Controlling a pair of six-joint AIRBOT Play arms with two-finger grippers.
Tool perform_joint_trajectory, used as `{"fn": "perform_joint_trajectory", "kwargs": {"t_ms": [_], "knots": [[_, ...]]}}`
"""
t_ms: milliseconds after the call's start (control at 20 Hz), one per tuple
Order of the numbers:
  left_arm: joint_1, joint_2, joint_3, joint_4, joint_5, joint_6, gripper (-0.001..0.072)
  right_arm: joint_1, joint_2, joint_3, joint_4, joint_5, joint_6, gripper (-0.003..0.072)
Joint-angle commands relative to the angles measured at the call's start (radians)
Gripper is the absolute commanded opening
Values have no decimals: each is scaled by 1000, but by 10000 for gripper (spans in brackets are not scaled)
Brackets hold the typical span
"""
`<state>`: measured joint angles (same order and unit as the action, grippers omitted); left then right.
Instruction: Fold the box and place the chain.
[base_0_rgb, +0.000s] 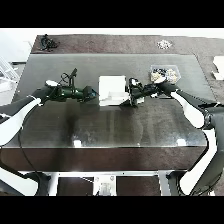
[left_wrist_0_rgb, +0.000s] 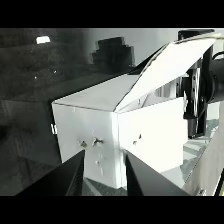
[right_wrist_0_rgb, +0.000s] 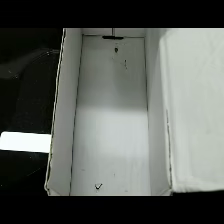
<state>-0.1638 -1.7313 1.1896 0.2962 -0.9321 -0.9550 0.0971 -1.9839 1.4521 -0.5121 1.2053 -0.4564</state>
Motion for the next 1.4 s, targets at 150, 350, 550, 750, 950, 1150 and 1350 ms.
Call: {"fn": "perform_joint_trajectory", "kwargs": {"t_ms": [150, 350, 550, 750, 950, 1150, 1350], "knots": [[-30, 1, 35, 44, 27, -97, 310, 1, 0, 0, 0, 0, 0, 573], [-42, 1, 61, 140, 27, -209, 310, 1, 0, 0, 0, 0, 0, 573], [-54, 1, 64, 147, 29, -227, 310, 1, 0, 0, 0, 0, 0, 574], [-54, 1, 64, 177, 18, -263, 311, 1, 0, 0, 0, 0, 0, 573], [-54, 1, 74, 193, 7, -270, 312, 1, 0, 0, 0, 0, 0, 574], [-54, 1, 109, 245, -10, -315, 348, 1, 0, 0, 0, 0, 0, 573], [-54, 0, 116, 253, -23, -324, 640, 1, 0, 0, 0, 0, 0, 573]]}}
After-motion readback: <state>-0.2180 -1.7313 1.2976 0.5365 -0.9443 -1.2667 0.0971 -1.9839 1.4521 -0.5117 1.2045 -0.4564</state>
